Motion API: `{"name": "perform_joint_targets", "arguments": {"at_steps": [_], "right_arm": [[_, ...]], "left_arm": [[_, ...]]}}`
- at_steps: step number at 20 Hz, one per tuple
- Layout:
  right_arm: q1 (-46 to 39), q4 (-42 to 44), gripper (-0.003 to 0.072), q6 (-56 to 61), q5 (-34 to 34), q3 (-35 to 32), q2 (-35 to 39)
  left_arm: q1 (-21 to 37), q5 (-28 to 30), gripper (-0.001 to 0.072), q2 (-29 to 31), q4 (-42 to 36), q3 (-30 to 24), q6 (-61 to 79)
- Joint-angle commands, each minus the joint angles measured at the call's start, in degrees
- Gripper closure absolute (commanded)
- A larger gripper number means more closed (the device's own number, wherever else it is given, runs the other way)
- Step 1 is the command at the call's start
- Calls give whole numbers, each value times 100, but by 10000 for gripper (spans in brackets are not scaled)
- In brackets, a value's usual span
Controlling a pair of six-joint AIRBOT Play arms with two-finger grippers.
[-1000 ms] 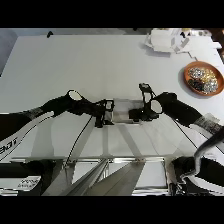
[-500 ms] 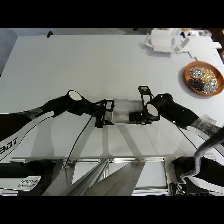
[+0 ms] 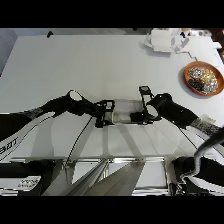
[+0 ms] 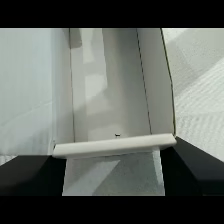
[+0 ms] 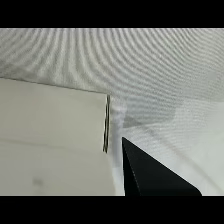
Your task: Fold the box and place the chain.
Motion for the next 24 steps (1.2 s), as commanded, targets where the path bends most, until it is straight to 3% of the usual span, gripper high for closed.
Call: {"name": "perform_joint_targets", "arguments": {"at_steps": [1, 4, 8, 12, 13, 14, 15, 21, 24], "right_arm": [[4, 11, 461, 24, -203, 7, -140], [4, 13, 470, 26, -238, 9, -321], [4, 13, 662, 17, -304, 13, -319], [4, 11, 666, -63, -267, 15, -247], [4, 9, 600, -70, -293, 26, -190], [4, 9, 440, -94, -310, 37, -107], [4, 9, 361, -177, -330, 37, -9], [-2, -79, 342, -828, 90, 46, 907], [-129, -111, 343, -1425, 925, 463, 1379]], "left_arm": [[4, 2, 503, 4, -2, -2, -9], [4, 2, 503, 4, -2, -2, -9], [4, 2, 503, 4, -2, -2, -9], [4, 2, 503, 4, -2, -2, -9], [4, 2, 503, 4, -2, -2, -9], [4, 4, 503, 4, -2, -2, -9], [4, 0, 503, 4, -4, -2, -9], [4, 2, 503, 4, -2, -2, -9], [4, 0, 503, 4, -2, -2, -9]]}}
